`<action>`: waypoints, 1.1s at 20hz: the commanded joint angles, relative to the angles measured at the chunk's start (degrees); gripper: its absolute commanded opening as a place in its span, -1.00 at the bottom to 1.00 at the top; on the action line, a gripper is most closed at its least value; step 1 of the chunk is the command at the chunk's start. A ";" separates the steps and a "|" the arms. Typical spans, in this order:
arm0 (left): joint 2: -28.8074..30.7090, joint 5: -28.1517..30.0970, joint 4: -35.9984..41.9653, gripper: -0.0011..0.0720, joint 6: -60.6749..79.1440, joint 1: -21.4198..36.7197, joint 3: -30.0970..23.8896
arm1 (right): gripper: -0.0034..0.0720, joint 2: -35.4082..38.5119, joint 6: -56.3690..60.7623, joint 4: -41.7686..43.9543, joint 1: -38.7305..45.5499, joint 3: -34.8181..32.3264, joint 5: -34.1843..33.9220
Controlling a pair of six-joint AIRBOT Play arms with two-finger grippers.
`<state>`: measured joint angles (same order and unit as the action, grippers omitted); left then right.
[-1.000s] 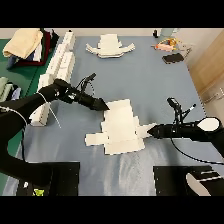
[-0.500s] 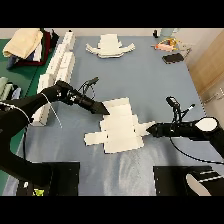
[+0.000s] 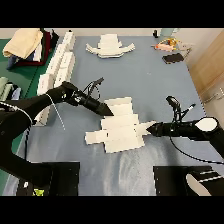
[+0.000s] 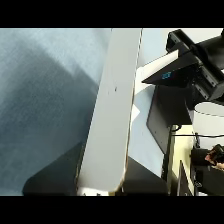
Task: Fold the box.
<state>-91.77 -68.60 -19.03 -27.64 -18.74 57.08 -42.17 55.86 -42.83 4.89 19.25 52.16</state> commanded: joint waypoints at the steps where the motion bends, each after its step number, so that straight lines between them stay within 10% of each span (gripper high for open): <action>1: -0.02 0.98 0.15 -0.93 1.38 -0.74 -0.02 | -0.90 -0.02 0.02 -0.28 -0.02 -0.04 0.02; 8: 0.00 0.79 0.20 -0.94 1.79 -0.70 -0.02 | -0.90 -0.02 0.02 -0.46 -0.02 -0.04 -0.07; 11: 0.02 -0.94 0.20 -0.94 1.25 -0.70 -0.02 | -0.27 -0.02 0.04 -1.07 -0.02 -0.02 -1.99; 22: 8.15 4.92 0.15 -0.95 17.18 -2.45 0.35 | -0.27 -0.15 20.22 -26.86 0.00 2.10 -15.69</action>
<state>-86.67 -66.65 -18.92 -15.29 -20.47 57.56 -42.24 70.48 -63.68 4.89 21.04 38.57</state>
